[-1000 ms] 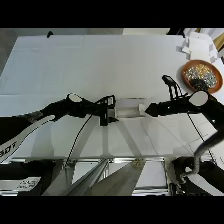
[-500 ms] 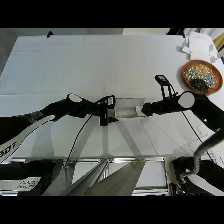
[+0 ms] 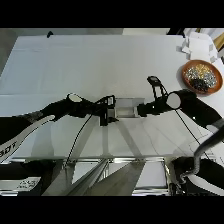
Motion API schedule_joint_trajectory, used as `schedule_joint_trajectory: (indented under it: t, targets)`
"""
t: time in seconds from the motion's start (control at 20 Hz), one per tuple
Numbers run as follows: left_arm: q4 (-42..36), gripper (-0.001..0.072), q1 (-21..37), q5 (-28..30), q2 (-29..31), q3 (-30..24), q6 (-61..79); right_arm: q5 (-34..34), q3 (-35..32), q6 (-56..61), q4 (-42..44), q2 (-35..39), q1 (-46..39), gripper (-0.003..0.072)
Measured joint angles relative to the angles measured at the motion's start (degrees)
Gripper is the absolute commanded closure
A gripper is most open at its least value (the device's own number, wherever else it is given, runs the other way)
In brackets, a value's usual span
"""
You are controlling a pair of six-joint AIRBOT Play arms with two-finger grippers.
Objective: Fold the box and place the chain.
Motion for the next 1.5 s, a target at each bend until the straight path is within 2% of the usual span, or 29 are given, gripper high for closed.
schedule_joint_trajectory:
  t: [0.3, 0.65, 0.75, 0.85, 1.05, 1.1, 1.15, 1.2, 1.25, 1.3, 1.5]
  targets:
    - [0.0, 0.0458, 0.0, 0.0, 0.0, 0.0, 0.0, 5.2, 4.9, 6.9, -5.9, -5.2, 4.3, 0.0225]
    - [0.0, 0.0458, 0.0, 0.0, 0.0, 0.0, 0.0, 9.5, 9.0, 11.5, -8.7, -9.5, 6.1, 0.0243]
    - [0.0, 0.0458, 0.0, 0.0, 0.0, 0.0, 0.0, 10.1, 9.4, 12.1, -9.0, -10.5, 6.3, 0.0304]
    - [0.0, 0.0458, 0.0, 0.0, 0.0, 0.0, 0.0, 10.6, 9.6, 12.6, -9.4, -11.2, 6.5, 0.0441]
    - [0.0, 0.0458, 0.0, -0.1, 0.0, 0.0, 0.0, 11.3, 9.7, 13.0, -10.2, -11.7, 6.5, 0.0651]
    - [0.0, 0.0458, 0.0, -0.1, 0.0, 0.0, 0.0, 11.4, 9.7, 13.2, -10.2, -11.8, 6.5, 0.0666]
    - [0.0, 0.0458, 0.0, -0.1, 0.0, 0.0, 0.0, 11.4, 9.8, 13.4, -10.1, -11.8, 6.5, 0.0666]
    - [0.0, 0.0458, 0.0, -0.1, 0.0, 0.0, 0.0, 11.4, 9.8, 13.4, -10.0, -11.8, 6.5, 0.0625]
    - [0.0, 0.0458, 0.0, -0.1, 0.0, 0.0, 0.0, 11.2, 9.8, 13.2, -9.9, -11.9, 6.6, 0.0467]
    - [0.0, 0.0458, 0.0, -0.1, 0.0, 0.0, 0.0, 10.5, 9.8, 13.1, -9.3, -11.9, 6.6, 0.0435]
    - [-0.1, 0.0458, 0.0, 0.1, 0.0, 0.0, -0.1, 9.2, 9.8, 14.1, -9.5, -12.0, 6.6, 0.0435]
